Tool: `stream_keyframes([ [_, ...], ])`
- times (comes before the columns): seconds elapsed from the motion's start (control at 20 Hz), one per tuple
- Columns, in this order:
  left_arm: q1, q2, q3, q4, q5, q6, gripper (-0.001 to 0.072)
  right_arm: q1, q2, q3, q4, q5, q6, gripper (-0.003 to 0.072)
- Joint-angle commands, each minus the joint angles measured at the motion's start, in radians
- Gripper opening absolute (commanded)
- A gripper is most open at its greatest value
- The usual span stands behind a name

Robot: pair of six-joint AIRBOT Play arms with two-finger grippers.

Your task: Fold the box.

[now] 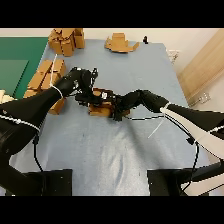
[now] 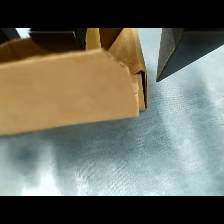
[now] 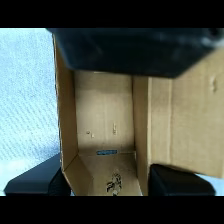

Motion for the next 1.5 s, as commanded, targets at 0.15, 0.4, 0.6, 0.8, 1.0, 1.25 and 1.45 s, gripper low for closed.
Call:
stream_keyframes([
  [0.15,-0.070,-0.012,0.002,0.173,0.028,-0.124,0.0514,0.000,0.000,0.000,0.000,0.001,0.000,0.0519],
  [0.4,-0.080,-0.027,0.002,0.172,0.026,-0.128,0.0514,0.000,0.000,0.000,0.000,0.000,0.000,0.0518],
  [0.6,-0.080,-0.027,0.002,0.177,0.009,-0.131,0.0186,0.000,0.000,0.000,0.000,0.000,0.000,0.0518],
  [0.8,-0.093,-0.027,0.002,0.175,0.016,-0.129,0.0012,0.000,0.000,0.000,0.000,0.000,0.000,0.0518],
  [1.0,-0.127,-0.027,0.002,0.180,0.074,-0.131,0.0214,0.000,0.000,0.000,0.001,0.000,0.000,0.0518],
  [1.25,-0.141,-0.027,0.002,0.209,0.061,-0.171,0.0314,0.000,0.000,0.000,0.001,0.000,0.000,0.0518],
  [1.45,-0.141,-0.028,0.002,0.300,0.017,-0.212,0.0284,0.001,0.000,0.000,0.001,0.000,0.000,0.0519],
])
